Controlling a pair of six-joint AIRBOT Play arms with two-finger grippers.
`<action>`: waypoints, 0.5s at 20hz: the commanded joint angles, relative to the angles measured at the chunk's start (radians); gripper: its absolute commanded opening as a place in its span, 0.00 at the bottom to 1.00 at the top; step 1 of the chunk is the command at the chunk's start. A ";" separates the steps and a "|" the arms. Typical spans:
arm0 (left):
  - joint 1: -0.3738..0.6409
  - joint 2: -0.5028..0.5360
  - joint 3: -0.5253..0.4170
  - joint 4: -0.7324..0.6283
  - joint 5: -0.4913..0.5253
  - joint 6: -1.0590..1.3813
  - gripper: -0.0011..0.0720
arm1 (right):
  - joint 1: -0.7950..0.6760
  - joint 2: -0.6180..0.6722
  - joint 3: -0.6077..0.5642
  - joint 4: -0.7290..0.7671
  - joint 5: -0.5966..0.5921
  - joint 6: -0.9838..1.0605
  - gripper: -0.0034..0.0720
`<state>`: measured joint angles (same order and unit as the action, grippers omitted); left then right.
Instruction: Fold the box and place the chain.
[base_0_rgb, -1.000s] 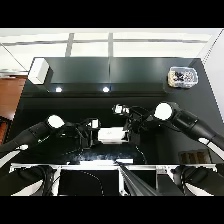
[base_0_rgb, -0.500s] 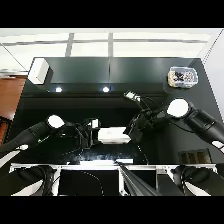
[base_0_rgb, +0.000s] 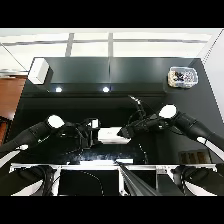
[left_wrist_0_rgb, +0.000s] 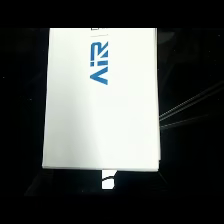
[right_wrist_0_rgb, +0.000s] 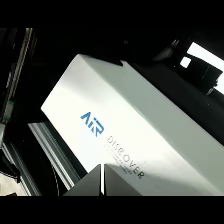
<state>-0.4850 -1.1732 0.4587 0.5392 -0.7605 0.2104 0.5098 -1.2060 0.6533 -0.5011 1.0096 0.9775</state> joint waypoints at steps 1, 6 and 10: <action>0.000 -0.001 0.001 0.000 0.000 -0.001 0.62 | -0.001 -0.029 -0.004 -0.022 0.000 0.014 0.09; 0.000 -0.001 0.001 0.000 0.000 -0.001 0.62 | -0.001 -0.037 -0.005 -0.066 -0.025 0.026 0.10; 0.000 -0.001 0.001 0.000 0.000 -0.001 0.62 | -0.001 -0.037 -0.004 -0.098 -0.050 0.051 0.10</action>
